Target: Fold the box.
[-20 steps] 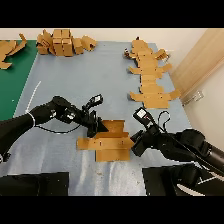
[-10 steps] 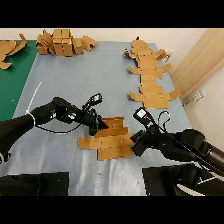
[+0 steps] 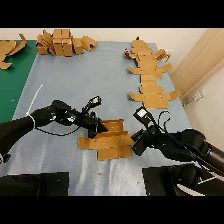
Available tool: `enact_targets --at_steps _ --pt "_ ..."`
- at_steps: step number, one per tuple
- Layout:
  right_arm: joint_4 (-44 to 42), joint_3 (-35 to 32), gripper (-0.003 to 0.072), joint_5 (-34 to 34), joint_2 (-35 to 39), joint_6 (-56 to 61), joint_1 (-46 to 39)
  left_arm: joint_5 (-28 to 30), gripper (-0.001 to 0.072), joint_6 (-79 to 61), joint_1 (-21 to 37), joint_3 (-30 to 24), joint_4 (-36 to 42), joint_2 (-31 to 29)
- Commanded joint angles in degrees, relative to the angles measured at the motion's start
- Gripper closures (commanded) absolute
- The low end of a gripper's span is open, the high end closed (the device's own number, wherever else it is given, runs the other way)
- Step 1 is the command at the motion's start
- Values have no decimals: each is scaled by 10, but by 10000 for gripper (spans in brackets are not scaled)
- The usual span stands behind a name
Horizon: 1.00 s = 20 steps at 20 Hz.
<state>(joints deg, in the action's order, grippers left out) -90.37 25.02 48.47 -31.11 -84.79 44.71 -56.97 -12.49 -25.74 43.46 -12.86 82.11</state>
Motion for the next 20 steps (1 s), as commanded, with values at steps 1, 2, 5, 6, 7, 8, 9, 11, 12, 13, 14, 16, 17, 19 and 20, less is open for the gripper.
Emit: enact_targets --at_steps 1,2,5,6,7,8,9,11,12,13,14,16,17,19,20 --pt "4 0 686 0 0 4 0 0 695 0 0 -1 0 0" --pt "7 0 685 0 0 4 0 -1 695 0 0 -1 0 0" --pt "15 0 687 0 1 4 3 -2 695 3 0 -1 0 0" --pt "15 0 688 3 5 4 12 -2 696 3 0 -1 0 0" --pt "15 0 688 11 12 9 29 -2 695 3 0 -1 0 0" --pt "15 0 688 26 25 16 54 -2 695 3 0 -1 0 0" --pt "17 0 689 39 41 26 84 -2 695 3 0 -1 0 0" --pt "32 -2 688 50 65 36 158 -2 695 3 0 -1 0 0" --pt "45 -8 688 47 66 33 202 -2 695 3 0 -1 0 0" --pt "57 -18 686 42 60 11 240 -2 695 3 0 -1 0 0" --pt "76 -32 681 36 47 -26 276 -2 695 3 0 -1 0 0" --pt "130 -58 260 12 -1 -59 314 -2 695 3 0 -1 0 0" --pt "157 -63 214 3 -32 -59 319 -2 695 3 0 -1 0 0" --pt "207 -60 214 -2 -82 -58 318 -2 695 3 0 -1 0 0" --pt "223 -56 214 -4 -101 -56 318 -2 695 3 0 -1 0 0"
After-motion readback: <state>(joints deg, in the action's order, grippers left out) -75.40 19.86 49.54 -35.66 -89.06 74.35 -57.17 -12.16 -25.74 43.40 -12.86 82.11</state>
